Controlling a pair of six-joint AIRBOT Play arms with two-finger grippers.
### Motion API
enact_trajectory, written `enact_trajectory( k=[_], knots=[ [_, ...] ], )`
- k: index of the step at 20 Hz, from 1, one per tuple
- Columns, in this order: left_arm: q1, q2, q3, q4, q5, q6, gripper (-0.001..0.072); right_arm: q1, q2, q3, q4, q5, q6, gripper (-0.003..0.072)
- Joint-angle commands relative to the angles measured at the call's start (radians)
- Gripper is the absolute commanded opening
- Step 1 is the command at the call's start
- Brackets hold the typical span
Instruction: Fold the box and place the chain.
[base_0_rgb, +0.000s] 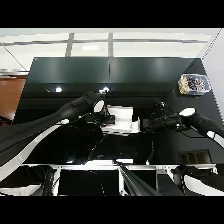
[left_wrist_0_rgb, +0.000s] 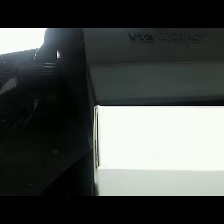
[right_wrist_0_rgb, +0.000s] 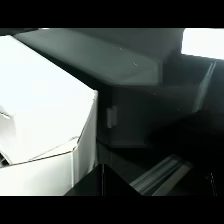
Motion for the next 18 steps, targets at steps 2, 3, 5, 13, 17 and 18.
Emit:
enact_trajectory(
  k=[2,3,5,13,17,18],
  knots=[
    [0.001,-0.001,0.000,0.000,0.000,0.000,0.0031,0.006,0.000,0.039,0.006,0.026,-0.005,0.0018],
    [0.001,-0.001,0.000,0.000,0.000,0.000,0.0031,0.016,0.000,0.043,0.008,0.029,-0.005,0.0019],
    [0.001,-0.001,0.000,0.000,0.000,0.000,0.0031,0.038,0.000,0.053,0.007,0.030,-0.005,0.0315],
    [0.001,-0.001,0.000,0.000,0.000,0.000,0.0031,0.044,0.000,0.131,0.001,0.073,-0.004,0.0505],
    [0.001,-0.001,0.000,0.000,0.000,0.000,0.0031,0.043,0.000,0.132,-0.031,0.082,-0.004,0.0504],
    [0.001,-0.001,0.000,0.000,0.000,0.000,0.0031,0.043,0.000,0.132,-0.039,0.086,-0.004,0.0504]
  ],
)
